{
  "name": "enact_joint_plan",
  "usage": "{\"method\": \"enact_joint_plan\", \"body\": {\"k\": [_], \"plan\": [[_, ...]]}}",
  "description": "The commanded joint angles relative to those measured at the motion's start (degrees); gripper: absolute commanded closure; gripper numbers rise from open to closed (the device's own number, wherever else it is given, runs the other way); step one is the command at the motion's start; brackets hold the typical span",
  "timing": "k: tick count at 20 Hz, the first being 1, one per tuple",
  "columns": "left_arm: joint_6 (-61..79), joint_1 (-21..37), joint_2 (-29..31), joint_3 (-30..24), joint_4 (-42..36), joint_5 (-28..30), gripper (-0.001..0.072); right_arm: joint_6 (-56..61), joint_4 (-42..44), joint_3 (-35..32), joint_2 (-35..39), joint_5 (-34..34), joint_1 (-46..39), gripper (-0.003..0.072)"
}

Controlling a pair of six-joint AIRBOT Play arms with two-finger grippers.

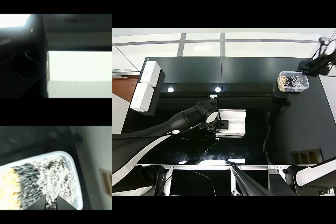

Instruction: Fold the box and place the chain.

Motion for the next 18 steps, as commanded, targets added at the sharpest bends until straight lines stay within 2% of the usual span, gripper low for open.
{"method": "enact_joint_plan", "body": {"k": [1, 9, 15, 18], "plan": [[0.1, 0.0, 0.0, 0.0, 0.0, 0.0, 0.0677, -4.5, 4.0, 0.9, 8.2, 0.6, -0.9, 0.0647], [0.1, 0.0, 0.0, 0.0, -0.1, 0.0, 0.0677, -9.3, 15.0, 1.6, 30.0, 1.9, -2.4, 0.0648], [0.1, 0.0, 0.0, 0.0, -0.4, -1.4, 0.0678, -10.5, 23.4, 11.0, 34.5, 6.2, -2.4, 0.0648], [0.1, 0.0, 0.0, 0.0, -0.4, -1.4, 0.0677, -10.5, 24.6, 11.2, 36.9, 11.7, -1.1, 0.0648]]}}
